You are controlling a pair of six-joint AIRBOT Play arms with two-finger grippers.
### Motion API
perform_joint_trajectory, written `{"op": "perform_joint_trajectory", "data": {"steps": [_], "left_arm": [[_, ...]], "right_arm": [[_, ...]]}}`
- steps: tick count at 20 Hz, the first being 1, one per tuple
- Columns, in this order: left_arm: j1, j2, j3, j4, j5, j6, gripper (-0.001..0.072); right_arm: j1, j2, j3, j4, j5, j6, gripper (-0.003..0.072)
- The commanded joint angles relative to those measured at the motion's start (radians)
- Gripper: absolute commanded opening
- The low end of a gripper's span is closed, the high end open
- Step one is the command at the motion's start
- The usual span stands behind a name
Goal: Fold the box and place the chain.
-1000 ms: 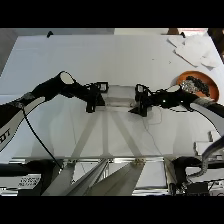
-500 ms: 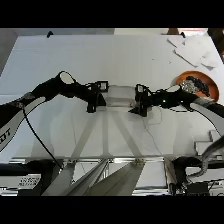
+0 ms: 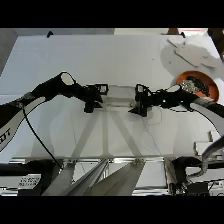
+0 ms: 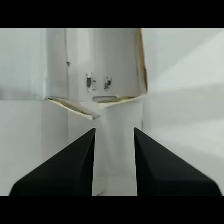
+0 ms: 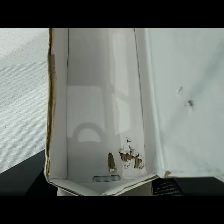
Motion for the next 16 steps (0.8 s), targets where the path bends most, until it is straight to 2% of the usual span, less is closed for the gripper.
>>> {"op": "perform_joint_trajectory", "data": {"steps": [1,8,13,14,15,16], "left_arm": [[-0.001,-0.001,0.0,-0.031,0.022,0.003,0.0272],[-0.001,-0.001,0.0,-0.062,-0.02,0.004,0.0272],[-0.001,-0.001,0.0,-0.083,-0.029,0.098,0.0265],[-0.001,-0.002,0.0,-0.083,-0.027,0.102,0.0197],[-0.001,-0.002,0.0,-0.083,-0.027,0.103,0.0077],[-0.001,-0.002,0.0,-0.084,-0.027,0.111,0.0024]], "right_arm": [[0.0,0.0,0.0,0.0,0.0,0.0,0.0503],[0.0,0.0,0.001,0.0,0.0,0.0,0.0503],[0.0,0.0,0.001,0.0,0.0,0.0,0.0503],[0.0,0.0,0.001,0.0,0.0,0.0,0.0503],[0.0,0.0,0.001,0.0,0.0,0.0,0.0503],[0.0,0.0,0.0,0.0,0.0,0.0,0.0503]]}}
